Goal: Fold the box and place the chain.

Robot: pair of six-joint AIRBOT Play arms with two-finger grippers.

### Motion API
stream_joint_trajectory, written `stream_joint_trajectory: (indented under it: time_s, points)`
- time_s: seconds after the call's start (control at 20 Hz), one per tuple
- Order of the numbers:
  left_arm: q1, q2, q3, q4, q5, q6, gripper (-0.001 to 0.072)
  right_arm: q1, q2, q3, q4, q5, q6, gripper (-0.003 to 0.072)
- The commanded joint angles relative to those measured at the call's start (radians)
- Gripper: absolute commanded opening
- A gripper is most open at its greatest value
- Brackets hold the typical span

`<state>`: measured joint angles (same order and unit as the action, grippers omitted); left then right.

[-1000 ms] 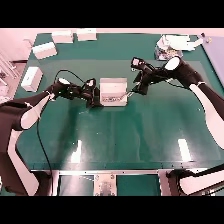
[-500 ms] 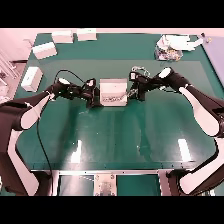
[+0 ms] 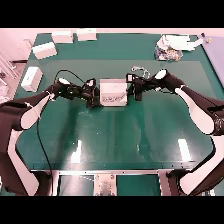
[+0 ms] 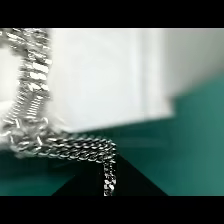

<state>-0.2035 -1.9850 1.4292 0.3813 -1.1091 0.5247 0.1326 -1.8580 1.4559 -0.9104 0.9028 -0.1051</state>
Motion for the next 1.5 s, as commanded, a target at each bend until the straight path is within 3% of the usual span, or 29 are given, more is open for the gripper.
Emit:
stream_joint_trajectory:
  time_s: [0.0, 0.2, 0.6, 0.8, 1.0, 1.45]
  points:
    - [0.001, 0.001, 0.000, 0.000, 0.000, 0.000, 0.0468, -0.003, 0.043, 0.020, 0.002, -0.010, 0.098, 0.0009]
    - [0.001, 0.001, 0.000, 0.000, -0.001, 0.000, 0.0468, 0.009, 0.163, 0.020, 0.006, 0.010, 0.196, 0.0008]
    - [0.001, 0.001, 0.000, 0.000, 0.000, 0.000, 0.0468, 0.045, 0.382, 0.020, -0.039, 0.225, 0.406, 0.0007]
    - [0.001, 0.001, 0.000, 0.000, 0.000, 0.000, 0.0468, 0.165, 0.484, 0.020, -0.261, 0.222, 0.566, 0.0007]
    - [0.001, 0.001, 0.000, 0.000, 0.000, 0.000, 0.0468, 0.266, 0.544, 0.027, -0.391, 0.180, 0.670, 0.0007]
    - [0.001, 0.001, 0.000, 0.000, 0.000, 0.000, 0.0468, 0.360, 0.534, 0.108, -0.433, 0.118, 0.780, 0.0006]
